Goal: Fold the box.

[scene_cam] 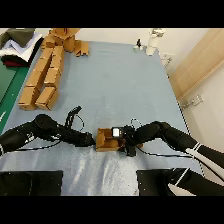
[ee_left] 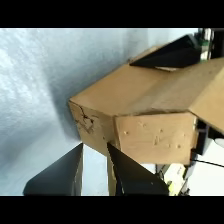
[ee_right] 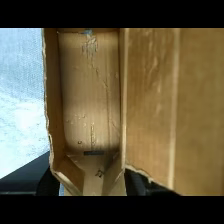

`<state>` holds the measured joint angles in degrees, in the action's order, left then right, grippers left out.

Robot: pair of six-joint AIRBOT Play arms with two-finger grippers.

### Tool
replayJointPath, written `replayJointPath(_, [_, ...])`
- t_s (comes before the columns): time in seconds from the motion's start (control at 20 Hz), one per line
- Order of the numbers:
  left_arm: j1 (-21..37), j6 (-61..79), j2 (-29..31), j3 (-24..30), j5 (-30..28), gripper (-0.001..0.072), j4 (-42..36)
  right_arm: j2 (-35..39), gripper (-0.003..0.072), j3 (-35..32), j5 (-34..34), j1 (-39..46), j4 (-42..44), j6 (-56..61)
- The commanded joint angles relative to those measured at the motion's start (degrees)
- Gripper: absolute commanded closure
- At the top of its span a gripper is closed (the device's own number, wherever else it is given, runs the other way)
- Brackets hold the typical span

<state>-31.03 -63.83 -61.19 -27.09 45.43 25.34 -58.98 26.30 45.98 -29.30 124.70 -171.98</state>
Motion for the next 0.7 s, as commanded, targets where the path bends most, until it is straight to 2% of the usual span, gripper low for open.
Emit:
replayJointPath(0.0, [0.1,-4.9,0.0,-0.1,0.0,0.0478,5.2,0.0,0.0269,0.0,0.0,0.0,0.0,0.0])
replayJointPath(0.65, [0.0,-7.8,1.0,-4.2,2.3,0.0456,6.8,0.0,0.0269,0.0,0.0,0.0,0.0,0.0])
